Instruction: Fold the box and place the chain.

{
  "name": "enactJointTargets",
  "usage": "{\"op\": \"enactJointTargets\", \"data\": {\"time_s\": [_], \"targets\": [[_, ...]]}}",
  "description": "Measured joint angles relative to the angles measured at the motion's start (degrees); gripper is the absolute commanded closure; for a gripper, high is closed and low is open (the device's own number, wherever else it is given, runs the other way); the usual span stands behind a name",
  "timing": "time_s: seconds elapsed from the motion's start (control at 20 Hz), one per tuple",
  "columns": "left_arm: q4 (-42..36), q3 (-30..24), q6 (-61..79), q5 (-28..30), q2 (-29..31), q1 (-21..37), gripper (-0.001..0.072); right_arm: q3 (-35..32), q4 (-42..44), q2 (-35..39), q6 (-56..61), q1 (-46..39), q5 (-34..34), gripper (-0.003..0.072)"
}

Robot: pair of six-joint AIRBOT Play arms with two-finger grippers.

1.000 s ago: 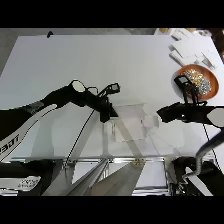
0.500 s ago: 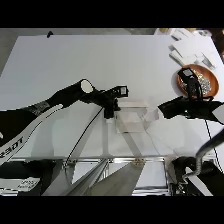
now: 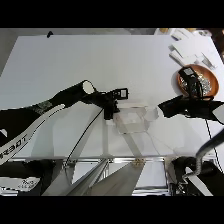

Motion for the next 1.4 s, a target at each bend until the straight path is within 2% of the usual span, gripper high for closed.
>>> {"op": "enactJointTargets", "data": {"time_s": [0.25,0.7,1.4], "targets": [[0.1,0.0,0.3,0.2,0.0,0.0,0.0706,0.0,0.0,0.0,0.0,0.0,-0.2,0.0293],[0.4,0.0,4.5,-3.9,0.0,0.0,0.0704,0.0,0.0,0.0,0.0,0.0,0.3,0.0293],[0.2,0.0,4.8,-4.0,0.0,0.0,0.0707,0.0,0.0,0.0,0.0,0.0,1.1,0.0293]]}}
